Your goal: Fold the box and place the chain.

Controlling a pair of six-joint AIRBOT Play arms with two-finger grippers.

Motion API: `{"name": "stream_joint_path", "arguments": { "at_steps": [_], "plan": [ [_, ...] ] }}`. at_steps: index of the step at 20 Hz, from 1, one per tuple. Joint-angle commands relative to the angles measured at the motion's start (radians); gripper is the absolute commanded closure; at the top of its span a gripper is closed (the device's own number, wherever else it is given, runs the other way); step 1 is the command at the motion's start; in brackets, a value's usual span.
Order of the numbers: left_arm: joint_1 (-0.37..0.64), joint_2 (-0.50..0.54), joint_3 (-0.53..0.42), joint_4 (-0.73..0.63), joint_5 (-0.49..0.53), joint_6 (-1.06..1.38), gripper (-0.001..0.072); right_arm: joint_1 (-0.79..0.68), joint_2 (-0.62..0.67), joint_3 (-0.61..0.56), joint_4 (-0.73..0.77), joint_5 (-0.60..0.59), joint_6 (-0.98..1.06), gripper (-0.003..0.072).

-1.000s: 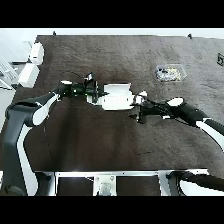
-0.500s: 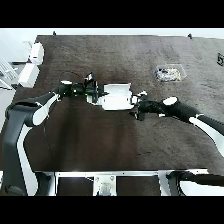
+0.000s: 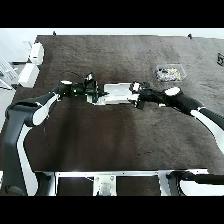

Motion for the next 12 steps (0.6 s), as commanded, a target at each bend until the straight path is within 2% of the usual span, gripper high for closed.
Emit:
{"name": "stream_joint_path", "arguments": {
  "at_steps": [1,5,12],
  "plan": [
    [0.0,0.0,0.0,0.001,-0.003,0.0,0.0687,-0.024,-0.013,0.023,0.026,0.034,0.007,0.006],
    [0.0,0.0,0.0,0.001,-0.003,0.0,0.0687,-0.027,-0.05,0.029,0.028,0.06,0.005,0.006],
    [0.0,0.0,0.0,0.001,-0.003,0.0,0.0687,-0.075,-0.117,0.108,0.025,0.187,0.001,0.006]
  ]
}}
